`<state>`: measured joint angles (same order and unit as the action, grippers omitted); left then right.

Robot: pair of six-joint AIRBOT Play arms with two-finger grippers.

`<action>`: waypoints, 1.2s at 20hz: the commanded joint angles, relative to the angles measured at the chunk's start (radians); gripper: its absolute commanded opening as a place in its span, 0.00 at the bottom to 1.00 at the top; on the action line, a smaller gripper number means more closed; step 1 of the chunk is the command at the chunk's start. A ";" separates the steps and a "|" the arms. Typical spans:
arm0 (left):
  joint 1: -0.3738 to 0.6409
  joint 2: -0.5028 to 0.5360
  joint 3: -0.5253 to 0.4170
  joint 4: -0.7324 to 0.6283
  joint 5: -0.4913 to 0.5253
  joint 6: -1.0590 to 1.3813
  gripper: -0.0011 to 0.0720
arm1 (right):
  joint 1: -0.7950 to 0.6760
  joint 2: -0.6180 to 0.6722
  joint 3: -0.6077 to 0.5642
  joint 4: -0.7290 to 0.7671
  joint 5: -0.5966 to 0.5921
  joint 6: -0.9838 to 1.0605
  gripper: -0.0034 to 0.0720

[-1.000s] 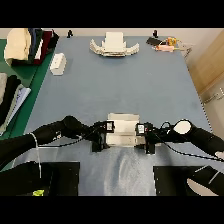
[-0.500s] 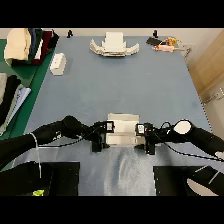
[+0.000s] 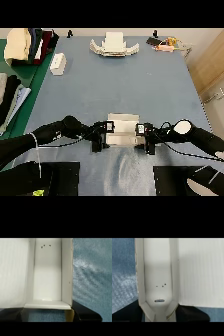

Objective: Fold the box.

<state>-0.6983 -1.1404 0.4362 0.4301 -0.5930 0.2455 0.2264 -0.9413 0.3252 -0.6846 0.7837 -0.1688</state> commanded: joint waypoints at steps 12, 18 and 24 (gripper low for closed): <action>0.000 0.000 0.001 0.000 0.000 0.000 0.49 | 0.000 0.002 0.006 -0.002 0.038 0.003 1.00; 0.000 0.000 0.001 0.000 0.000 0.000 0.49 | -0.026 0.067 0.008 -0.136 0.097 0.147 1.00; 0.000 0.000 0.001 0.000 0.000 0.000 0.49 | -0.086 0.296 0.008 -0.295 0.186 0.348 1.00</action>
<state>-0.6983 -1.1404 0.4362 0.4301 -0.5934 0.2459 0.1684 -0.7433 0.3321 -0.9070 0.9077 0.0723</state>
